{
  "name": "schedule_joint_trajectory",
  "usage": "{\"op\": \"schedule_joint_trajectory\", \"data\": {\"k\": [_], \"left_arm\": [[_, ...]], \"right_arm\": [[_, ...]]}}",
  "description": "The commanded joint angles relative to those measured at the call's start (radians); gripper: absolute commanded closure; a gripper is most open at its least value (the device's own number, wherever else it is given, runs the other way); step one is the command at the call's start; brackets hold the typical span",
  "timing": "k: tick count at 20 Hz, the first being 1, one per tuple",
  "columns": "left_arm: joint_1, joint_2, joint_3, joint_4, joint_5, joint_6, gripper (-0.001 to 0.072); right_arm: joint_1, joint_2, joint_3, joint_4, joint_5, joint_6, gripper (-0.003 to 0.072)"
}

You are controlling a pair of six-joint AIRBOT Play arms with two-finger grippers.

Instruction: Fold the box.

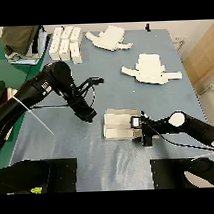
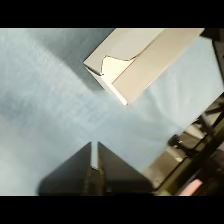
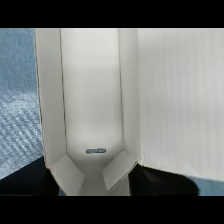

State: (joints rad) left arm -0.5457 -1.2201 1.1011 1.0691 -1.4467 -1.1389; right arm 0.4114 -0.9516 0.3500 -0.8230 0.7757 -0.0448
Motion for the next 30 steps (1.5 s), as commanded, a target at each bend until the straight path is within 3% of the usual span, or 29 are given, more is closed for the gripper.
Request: {"op": "schedule_joint_trajectory", "data": {"k": [1,3,4,6,7,9,11,14,20,24,26,30], "left_arm": [[0.084,-0.013,-0.056,-0.013,0.155,0.345,0.0103],[0.158,-0.013,-0.155,-0.026,0.315,0.565,0.0102],[0.182,-0.013,-0.201,-0.063,0.348,0.682,0.0102],[0.212,-0.013,-0.277,-0.213,0.358,0.943,0.0099],[0.220,-0.012,-0.312,-0.321,0.389,1.083,0.0016],[0.223,-0.012,-0.369,-0.505,0.449,1.284,0.0015],[0.216,-0.012,-0.415,-0.586,0.452,1.399,0.0016],[0.217,0.004,-0.477,-0.581,0.435,1.398,0.0016],[0.156,0.158,-0.607,-0.512,0.594,1.382,0.0015],[0.029,0.151,-0.657,-0.531,0.723,1.385,0.0015],[-0.010,0.144,-0.656,-0.621,0.777,1.384,0.0015],[-0.029,0.107,-0.653,-0.698,0.796,1.385,0.0015]], "right_arm": [[0.000,-0.001,0.000,0.000,0.000,0.000,0.0177],[0.000,-0.001,0.000,0.000,0.000,0.000,0.0177],[0.000,-0.001,0.000,0.000,0.000,0.000,0.0177],[0.000,-0.001,0.000,0.000,0.000,0.000,0.0177],[0.000,-0.001,0.000,0.000,0.000,0.000,0.0177],[0.000,-0.001,0.000,0.000,0.000,0.000,0.0177],[0.000,-0.001,0.000,0.000,0.000,0.000,0.0177],[0.000,-0.001,0.000,0.000,0.000,0.000,0.0177],[0.000,-0.001,0.000,0.000,0.000,0.000,0.0177],[0.000,-0.001,0.000,0.000,0.000,0.000,0.0177],[0.000,-0.001,0.000,0.000,0.000,0.000,0.0177],[0.000,-0.001,0.000,0.000,0.000,0.000,0.0177]]}}
